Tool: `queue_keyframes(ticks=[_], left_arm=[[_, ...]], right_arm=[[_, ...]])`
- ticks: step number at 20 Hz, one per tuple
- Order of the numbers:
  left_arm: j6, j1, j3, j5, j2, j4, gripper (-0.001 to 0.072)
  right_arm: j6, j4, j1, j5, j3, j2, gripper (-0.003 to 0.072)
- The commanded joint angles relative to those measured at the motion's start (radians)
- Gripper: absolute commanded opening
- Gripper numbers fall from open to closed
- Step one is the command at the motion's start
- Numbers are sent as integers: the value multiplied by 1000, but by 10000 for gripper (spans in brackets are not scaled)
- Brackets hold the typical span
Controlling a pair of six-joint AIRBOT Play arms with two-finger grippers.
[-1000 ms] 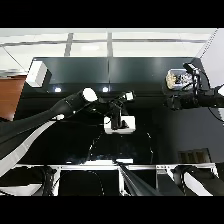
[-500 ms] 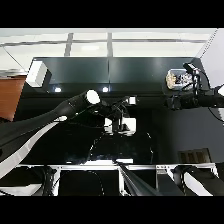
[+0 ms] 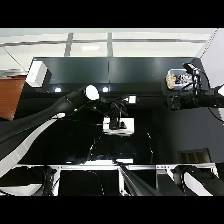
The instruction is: Fold the box and place the chain.
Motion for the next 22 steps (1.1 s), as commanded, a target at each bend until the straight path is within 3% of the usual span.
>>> queue_keyframes(ticks=[1, 6, 22], left_arm=[[-58, 14, 13, -29, 1, 27, 713], [-110, 14, 13, -70, 1, 73, 714], [-117, -15, 13, -67, -2, 127, 714]], right_arm=[[0, 0, -1, 0, 0, 1, 15], [0, 0, -1, 0, 0, 1, 15], [0, 0, -1, 0, 0, 1, 15]])
